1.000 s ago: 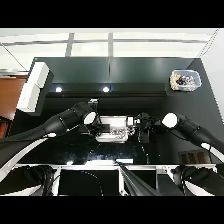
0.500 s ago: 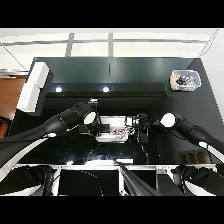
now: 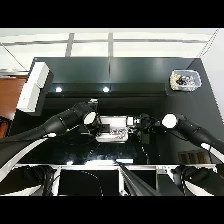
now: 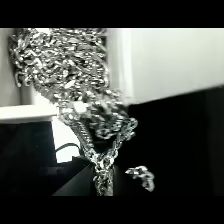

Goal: Fold the box and place the chain.

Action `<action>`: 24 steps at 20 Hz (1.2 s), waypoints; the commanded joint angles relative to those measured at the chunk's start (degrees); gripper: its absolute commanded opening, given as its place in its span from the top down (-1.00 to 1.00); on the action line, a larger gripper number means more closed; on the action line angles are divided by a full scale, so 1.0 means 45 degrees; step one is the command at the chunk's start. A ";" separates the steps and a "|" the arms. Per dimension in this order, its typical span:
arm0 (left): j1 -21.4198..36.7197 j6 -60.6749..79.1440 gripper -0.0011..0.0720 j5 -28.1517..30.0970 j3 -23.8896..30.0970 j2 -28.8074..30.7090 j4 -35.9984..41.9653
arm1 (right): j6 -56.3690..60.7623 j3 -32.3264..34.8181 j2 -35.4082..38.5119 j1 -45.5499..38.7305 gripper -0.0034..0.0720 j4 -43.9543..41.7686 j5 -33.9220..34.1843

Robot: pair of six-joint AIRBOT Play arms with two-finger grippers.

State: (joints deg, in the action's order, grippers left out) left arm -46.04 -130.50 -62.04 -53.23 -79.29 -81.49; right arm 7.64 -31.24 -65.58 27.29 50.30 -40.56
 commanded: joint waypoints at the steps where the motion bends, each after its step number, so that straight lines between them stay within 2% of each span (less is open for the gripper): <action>1: 0.0015 0.0005 0.89 0.0005 -0.0010 0.0000 -0.0005 | 0.2312 -0.0015 0.1185 -0.0185 0.88 0.0981 -0.0204; 5: 0.0015 0.0005 0.89 0.0000 -0.0010 0.0000 -0.0005 | 0.4770 -0.0350 0.3473 -0.0539 0.89 0.1501 -0.1506; 8: 0.0015 0.0005 0.89 0.0005 -0.0010 0.0000 -0.0005 | 0.5372 -0.0777 0.4269 -0.0549 0.88 0.1520 -0.2419; 9: 0.0015 0.0005 0.89 0.0005 -0.0010 0.0000 -0.0005 | 0.5610 -0.0670 0.4167 -0.0549 0.68 0.1642 -0.2273; 10: 0.0015 0.0005 0.89 0.0005 -0.0010 0.0000 -0.0005 | 0.5639 -0.0447 0.3963 -0.0549 -0.15 0.1642 -0.1870; 11: 0.0015 0.0005 0.89 0.0010 -0.0010 0.0000 -0.0005 | 0.5479 -0.0141 0.3706 -0.0549 -0.71 0.1651 -0.1282; 14: 0.0015 0.0005 0.89 0.0005 -0.0010 0.0000 -0.0005 | 0.5377 0.0636 0.2438 -0.0534 -0.72 0.1535 0.0996; 16: 0.0015 0.0005 0.89 0.0010 -0.0010 0.0000 -0.0010 | 0.6251 0.0651 0.1341 -0.0510 -0.72 0.1496 0.1826; 19: 0.0015 0.0005 0.89 0.0005 -0.0010 0.0000 -0.0005 | 0.6402 0.0651 0.0505 -0.0160 -0.72 0.1438 0.2322; 24: 0.0015 0.0005 0.89 0.0005 -0.0010 0.0000 -0.0005 | 0.6402 0.0651 0.0325 0.0291 -0.72 0.1511 0.2356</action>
State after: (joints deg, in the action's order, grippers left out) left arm -46.04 -130.50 -62.04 -53.23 -79.29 -81.49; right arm 36.03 -28.42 -63.09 27.77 56.88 -31.07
